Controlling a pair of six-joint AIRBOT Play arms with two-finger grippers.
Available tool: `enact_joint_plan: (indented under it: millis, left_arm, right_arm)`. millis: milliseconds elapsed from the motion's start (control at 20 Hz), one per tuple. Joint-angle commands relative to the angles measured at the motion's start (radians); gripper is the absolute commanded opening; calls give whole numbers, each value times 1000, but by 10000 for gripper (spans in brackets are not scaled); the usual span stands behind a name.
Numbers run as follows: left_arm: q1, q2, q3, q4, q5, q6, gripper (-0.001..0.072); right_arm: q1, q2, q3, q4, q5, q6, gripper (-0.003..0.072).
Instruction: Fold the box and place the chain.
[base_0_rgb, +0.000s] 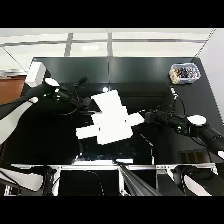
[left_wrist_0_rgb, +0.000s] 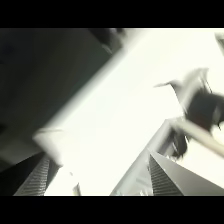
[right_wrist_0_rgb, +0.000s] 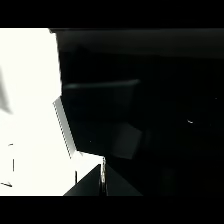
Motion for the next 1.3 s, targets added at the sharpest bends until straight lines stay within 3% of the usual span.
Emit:
enact_joint_plan:
  millis: [0,200,250,350,400,500,650,850,900,950,1000,1150,1250]
  left_arm:
    - [-50,-88,67,-26,-157,155,684]
    - [-92,-159,162,13,-262,171,487]
    - [-97,-174,179,31,-280,170,383]
    - [-99,-206,213,43,-323,162,292]
    - [-99,-216,222,43,-334,162,191]
    - [-97,-217,233,67,-335,163,156]
    - [-93,-217,245,83,-331,163,24]
    - [-93,-217,245,83,-291,144,24]
    - [-93,-216,245,83,-272,143,22]
    - [-93,-209,245,85,-253,143,21]
    - [-93,-195,245,96,-230,144,20]
    - [-95,-94,226,164,-171,151,19]
    - [-110,27,150,162,-90,233,19]
  right_arm:
    - [3,0,-1,3,-2,0,15]
    - [3,0,-1,3,-2,-1,16]
    - [3,0,-1,3,-2,-1,16]
    - [3,0,-1,3,-2,-1,15]
    - [3,0,-1,3,-2,-1,16]
    - [3,0,-1,3,-3,-1,16]
    - [3,0,-1,-1,-2,-1,16]
    - [3,0,-1,-2,1,-1,17]
    - [3,0,-1,-2,4,-2,70]
    - [3,0,1,-5,2,-2,418]
    - [-2,1,9,-26,3,-2,662]
    - [-60,2,137,-302,151,0,672]
    - [-95,2,260,-489,277,0,672]
